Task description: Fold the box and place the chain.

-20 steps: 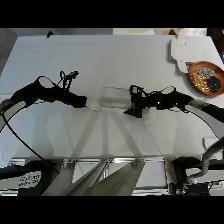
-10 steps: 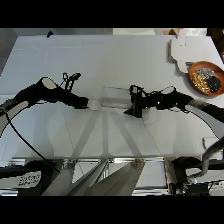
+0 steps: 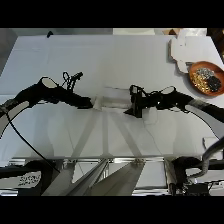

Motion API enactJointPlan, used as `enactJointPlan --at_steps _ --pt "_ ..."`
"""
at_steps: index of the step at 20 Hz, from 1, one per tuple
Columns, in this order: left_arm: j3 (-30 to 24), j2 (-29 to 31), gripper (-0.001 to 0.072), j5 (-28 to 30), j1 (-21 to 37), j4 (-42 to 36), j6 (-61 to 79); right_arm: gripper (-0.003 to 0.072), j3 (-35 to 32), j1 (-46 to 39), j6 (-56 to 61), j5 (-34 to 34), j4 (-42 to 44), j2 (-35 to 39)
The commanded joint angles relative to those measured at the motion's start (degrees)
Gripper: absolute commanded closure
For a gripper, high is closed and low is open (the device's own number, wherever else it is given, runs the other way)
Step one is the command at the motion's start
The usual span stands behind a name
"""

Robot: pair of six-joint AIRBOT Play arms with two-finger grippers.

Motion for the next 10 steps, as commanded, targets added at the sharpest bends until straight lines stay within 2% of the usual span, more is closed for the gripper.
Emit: enactJointPlan --at_steps 1,6,8,10 --pt "0.0 0.0 0.0701 -0.6 -0.1 -1.6 1.0 0.0230 0.0 0.0 0.0 0.0 0.0 0.0" --pt "0.0 0.7 0.0684 1.1 0.0 -4.0 2.0 0.0230 0.0 0.0 0.0 0.0 0.0 0.0" --pt "0.0 1.5 0.0616 2.7 0.2 -4.0 2.1 0.0230 0.0 0.0 0.0 0.0 0.0 0.0" --pt "0.0 2.1 0.0608 3.4 0.7 -4.4 2.1 0.0230 0.0 0.0 0.0 0.0 0.0 0.0"
